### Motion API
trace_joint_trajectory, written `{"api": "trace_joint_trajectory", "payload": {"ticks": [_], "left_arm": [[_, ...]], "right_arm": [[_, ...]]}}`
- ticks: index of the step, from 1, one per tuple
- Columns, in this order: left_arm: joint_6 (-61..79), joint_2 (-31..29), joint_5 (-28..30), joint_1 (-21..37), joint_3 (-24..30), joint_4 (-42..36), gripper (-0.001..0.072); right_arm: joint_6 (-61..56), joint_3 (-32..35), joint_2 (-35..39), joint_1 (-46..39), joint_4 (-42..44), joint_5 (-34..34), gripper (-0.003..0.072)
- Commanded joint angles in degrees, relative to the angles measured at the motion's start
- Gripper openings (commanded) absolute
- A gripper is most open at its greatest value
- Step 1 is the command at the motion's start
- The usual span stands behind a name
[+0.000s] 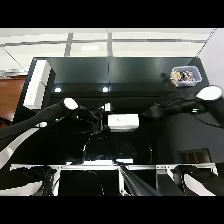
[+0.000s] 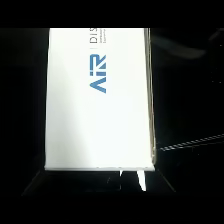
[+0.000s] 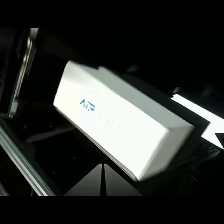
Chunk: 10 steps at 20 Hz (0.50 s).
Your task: Fold the box and place the chain.
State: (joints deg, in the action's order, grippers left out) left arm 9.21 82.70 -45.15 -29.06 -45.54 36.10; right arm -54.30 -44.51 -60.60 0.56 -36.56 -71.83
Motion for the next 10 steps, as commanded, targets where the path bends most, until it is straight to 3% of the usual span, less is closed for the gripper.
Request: {"api": "trace_joint_trajectory", "payload": {"ticks": [1,5,7,10], "left_arm": [[-8.5,-1.9,-0.7,0.1,-0.9,2.9,0.0715],[-11.4,-8.5,-5.9,0.0,-2.8,6.6,0.0717],[-11.6,-10.3,-6.3,-0.6,-4.6,4.5,0.0716],[-13.1,-8.4,-4.0,-3.6,-8.5,-2.2,0.0715]], "right_arm": [[-2.4,-0.9,8.2,-12.0,-7.6,-11.0,0.0018],[-2.4,-0.9,13.9,-22.6,-10.8,-12.5,0.0018],[-2.4,-0.8,14.0,-23.3,-10.0,-10.8,0.0018],[-2.3,-0.7,14.0,-22.9,-9.6,-8.8,0.0018]]}}
